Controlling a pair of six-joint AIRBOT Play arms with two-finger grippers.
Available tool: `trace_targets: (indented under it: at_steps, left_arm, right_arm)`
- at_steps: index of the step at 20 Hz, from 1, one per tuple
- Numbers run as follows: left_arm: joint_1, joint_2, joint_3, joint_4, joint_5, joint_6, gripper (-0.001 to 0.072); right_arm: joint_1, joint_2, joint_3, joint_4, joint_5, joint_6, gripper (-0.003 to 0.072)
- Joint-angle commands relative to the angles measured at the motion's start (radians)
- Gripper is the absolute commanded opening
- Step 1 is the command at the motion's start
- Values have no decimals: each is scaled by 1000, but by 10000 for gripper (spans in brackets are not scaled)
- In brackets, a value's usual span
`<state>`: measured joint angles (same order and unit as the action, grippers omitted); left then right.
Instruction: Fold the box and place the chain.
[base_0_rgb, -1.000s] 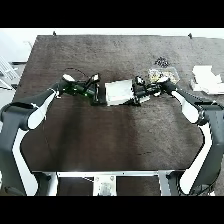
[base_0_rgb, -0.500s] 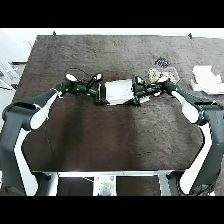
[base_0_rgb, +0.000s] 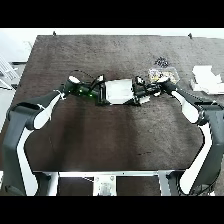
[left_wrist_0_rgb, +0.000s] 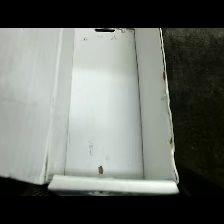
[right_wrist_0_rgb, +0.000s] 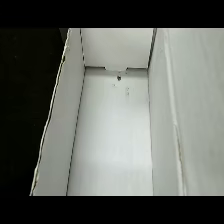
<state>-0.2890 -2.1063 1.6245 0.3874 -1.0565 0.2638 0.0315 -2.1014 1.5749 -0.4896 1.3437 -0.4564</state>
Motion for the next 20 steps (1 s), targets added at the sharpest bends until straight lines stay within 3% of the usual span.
trace_targets:
  at_steps: [1,20]
  left_arm:
    - [-1,-8,1,-2,24,7,717]
    - [-16,-19,1,-60,31,85,707]
  right_arm:
    - [0,0,0,0,0,0,625]
    - [0,0,0,0,0,0,625]
